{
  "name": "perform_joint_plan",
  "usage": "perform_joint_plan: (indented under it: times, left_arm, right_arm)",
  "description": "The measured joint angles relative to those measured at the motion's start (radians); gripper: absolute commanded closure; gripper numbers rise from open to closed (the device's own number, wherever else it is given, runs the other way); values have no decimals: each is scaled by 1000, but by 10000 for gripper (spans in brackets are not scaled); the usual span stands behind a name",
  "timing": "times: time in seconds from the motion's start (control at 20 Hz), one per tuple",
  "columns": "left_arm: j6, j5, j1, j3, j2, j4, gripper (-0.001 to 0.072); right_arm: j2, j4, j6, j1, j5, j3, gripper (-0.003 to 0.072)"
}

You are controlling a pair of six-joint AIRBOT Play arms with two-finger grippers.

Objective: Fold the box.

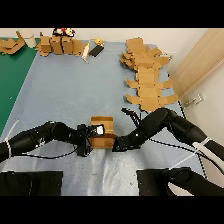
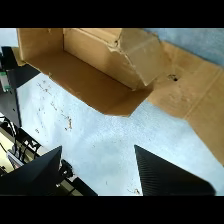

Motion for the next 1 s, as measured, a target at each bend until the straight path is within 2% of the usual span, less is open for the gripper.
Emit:
perform_joint_plan:
  times: [0.05, 0.1, 0.15, 0.2, 0.35, 0.55, 0.8, 1.0]
  left_arm:
    - [-2, 0, 0, 1, -2, -2, 250]
    - [-3, 0, 0, 0, -3, -4, 250]
    - [-4, -1, 2, 0, -6, -8, 250]
    - [-6, 0, 2, 0, -6, -8, 250]
    - [-6, -1, 1, 0, -8, -8, 250]
    - [-7, 0, 1, -2, -9, -8, 250]
    - [-7, -1, 1, -2, -9, -8, 250]
    - [-7, -2, 1, -2, -9, -8, 250]
  right_arm:
    - [0, 0, 0, 0, 6, 0, 166]
    - [0, 2, 0, 0, 12, 0, 357]
    - [0, 6, 0, 0, 15, 0, 609]
    - [0, 14, 0, 0, 20, 0, 681]
    - [0, 53, 1, 0, 68, 6, 682]
    - [-35, 103, -37, 0, 192, 67, 681]
    - [-194, 123, -105, 1, 283, 176, 681]
    - [-308, 117, -175, 1, 302, 205, 681]
